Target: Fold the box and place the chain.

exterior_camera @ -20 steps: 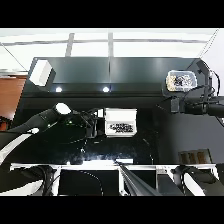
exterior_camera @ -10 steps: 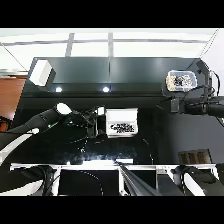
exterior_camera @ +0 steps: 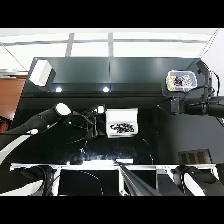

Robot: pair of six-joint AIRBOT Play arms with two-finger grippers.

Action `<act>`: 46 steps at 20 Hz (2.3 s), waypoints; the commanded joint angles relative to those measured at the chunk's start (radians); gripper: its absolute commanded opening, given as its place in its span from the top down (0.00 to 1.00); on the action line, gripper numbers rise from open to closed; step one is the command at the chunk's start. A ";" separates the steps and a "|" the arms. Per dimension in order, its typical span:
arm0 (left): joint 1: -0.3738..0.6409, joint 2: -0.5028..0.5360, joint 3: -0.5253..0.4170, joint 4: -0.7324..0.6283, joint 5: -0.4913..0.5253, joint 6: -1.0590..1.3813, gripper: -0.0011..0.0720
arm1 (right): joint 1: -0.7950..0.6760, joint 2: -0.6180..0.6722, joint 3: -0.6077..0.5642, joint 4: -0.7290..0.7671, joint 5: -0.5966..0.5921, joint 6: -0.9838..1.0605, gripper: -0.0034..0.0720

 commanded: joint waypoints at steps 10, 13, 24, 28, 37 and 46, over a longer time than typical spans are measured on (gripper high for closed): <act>-0.057 0.008 0.000 0.003 0.031 -0.064 0.02 | 0.001 0.001 0.000 0.000 0.000 0.000 0.36; -0.078 0.008 0.000 0.003 0.065 -0.064 0.02 | 0.001 0.001 0.000 0.000 0.001 0.000 0.36; -0.081 0.008 0.001 0.003 0.148 -0.057 0.03 | 0.001 0.001 0.000 0.000 0.001 0.000 0.36; -0.086 0.008 0.001 0.003 0.155 0.018 0.03 | 0.001 0.001 0.000 0.000 0.000 0.000 0.36; -0.077 0.007 0.055 0.015 0.064 0.063 0.03 | 0.001 0.001 0.000 0.000 0.002 0.000 0.36; -0.015 -0.009 0.068 -0.021 0.018 0.125 0.03 | 0.001 0.001 0.000 0.000 0.004 0.000 0.36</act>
